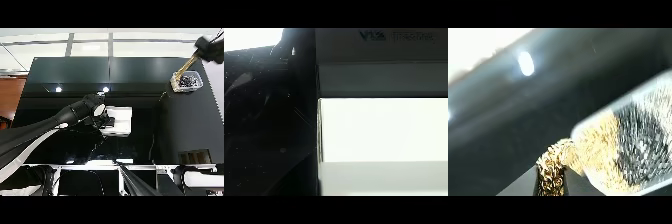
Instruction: Fold the box and place the chain.
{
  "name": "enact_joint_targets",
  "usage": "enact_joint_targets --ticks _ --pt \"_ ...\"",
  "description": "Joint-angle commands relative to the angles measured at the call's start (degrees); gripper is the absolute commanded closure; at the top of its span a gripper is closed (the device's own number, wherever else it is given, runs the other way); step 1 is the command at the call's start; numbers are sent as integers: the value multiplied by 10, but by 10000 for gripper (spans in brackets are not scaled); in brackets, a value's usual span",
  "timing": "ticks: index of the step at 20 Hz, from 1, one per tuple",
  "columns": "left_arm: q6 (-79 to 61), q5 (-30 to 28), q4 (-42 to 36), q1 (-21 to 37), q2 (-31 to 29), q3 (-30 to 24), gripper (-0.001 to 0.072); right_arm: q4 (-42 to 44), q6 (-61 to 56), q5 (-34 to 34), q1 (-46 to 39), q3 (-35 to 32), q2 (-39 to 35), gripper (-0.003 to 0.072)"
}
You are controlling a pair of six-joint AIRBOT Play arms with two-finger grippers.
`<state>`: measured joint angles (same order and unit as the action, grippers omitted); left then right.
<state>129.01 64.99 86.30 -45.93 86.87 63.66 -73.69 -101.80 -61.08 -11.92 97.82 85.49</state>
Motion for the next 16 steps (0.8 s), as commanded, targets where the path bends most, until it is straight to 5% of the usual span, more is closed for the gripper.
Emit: enact_joint_targets --ticks 1,6,16 --pt "0 0 0 0 0 0 683 16 68 30 3 1 -128 672" --pt "0 0 0 0 0 0 683 68 97 40 2 1 -265 678" --pt "0 0 0 0 0 0 683 284 146 -142 3 1 -350 677"
